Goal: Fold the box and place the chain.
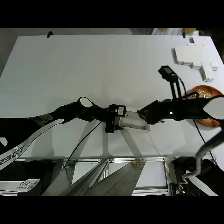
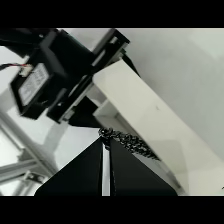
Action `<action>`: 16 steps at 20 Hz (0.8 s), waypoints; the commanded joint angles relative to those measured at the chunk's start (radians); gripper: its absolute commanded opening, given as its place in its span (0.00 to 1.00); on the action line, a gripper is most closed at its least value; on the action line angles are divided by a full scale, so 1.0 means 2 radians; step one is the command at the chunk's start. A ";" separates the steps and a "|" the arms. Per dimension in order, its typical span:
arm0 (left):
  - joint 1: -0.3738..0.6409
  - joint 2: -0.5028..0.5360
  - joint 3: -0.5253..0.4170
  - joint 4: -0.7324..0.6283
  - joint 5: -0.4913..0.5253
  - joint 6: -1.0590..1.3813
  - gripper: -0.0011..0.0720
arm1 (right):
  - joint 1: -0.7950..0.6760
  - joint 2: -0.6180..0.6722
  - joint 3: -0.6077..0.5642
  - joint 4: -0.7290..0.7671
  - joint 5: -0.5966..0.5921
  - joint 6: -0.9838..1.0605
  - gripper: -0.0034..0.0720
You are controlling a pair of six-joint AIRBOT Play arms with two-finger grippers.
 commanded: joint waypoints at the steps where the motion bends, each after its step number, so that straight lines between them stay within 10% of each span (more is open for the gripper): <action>1: 0.000 0.000 0.000 0.000 0.000 0.000 0.55 | 0.016 -0.047 -0.002 -0.026 -0.021 0.000 0.06; 10: 0.000 0.000 0.000 0.000 0.000 0.000 0.55 | 0.015 -0.036 0.015 -0.032 -0.001 0.000 0.20; 16: 0.000 0.000 0.000 0.000 0.000 0.000 0.55 | -0.086 0.024 0.074 -0.164 0.195 -0.041 0.09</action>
